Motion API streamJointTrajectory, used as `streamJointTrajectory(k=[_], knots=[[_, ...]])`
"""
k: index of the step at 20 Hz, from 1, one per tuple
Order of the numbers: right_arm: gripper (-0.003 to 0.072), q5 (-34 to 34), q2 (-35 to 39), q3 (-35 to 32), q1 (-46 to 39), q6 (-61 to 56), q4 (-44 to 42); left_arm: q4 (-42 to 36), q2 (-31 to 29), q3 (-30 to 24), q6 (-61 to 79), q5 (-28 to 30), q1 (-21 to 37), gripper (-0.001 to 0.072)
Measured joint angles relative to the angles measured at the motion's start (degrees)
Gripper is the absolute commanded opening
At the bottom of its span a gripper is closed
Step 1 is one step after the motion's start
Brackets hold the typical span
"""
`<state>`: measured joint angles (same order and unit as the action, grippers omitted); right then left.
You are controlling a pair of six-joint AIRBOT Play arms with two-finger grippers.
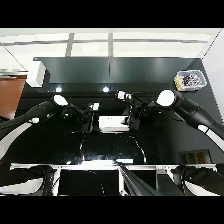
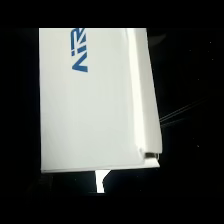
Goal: Fold the box and place the chain.
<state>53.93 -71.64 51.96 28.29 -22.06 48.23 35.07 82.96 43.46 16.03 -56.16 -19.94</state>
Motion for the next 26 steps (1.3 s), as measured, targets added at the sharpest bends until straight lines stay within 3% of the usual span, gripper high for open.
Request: streamJointTrajectory(k=[2,18,19,20,26], knots=[[0.0183,-0.17,0.04,0.00,0.00,0.00,-0.11,-0.02,0.00,0.00,-0.04,0.00,0.00,0.0467],[0.0210,0.96,0.04,0.00,0.02,-0.46,-0.02,0.00,0.00,0.00,0.02,-0.09,-0.02,0.0467],[0.0218,1.05,0.04,0.02,0.02,-0.48,0.00,0.00,0.00,0.00,0.02,-0.09,-0.02,0.0467],[0.0341,1.11,0.04,0.02,0.02,-0.61,0.00,0.00,0.02,0.00,0.04,-0.09,-0.02,0.0467],[0.0338,1.36,0.04,0.00,0.02,-2.21,0.31,0.00,0.00,0.00,0.02,-0.07,-0.02,0.0467]])
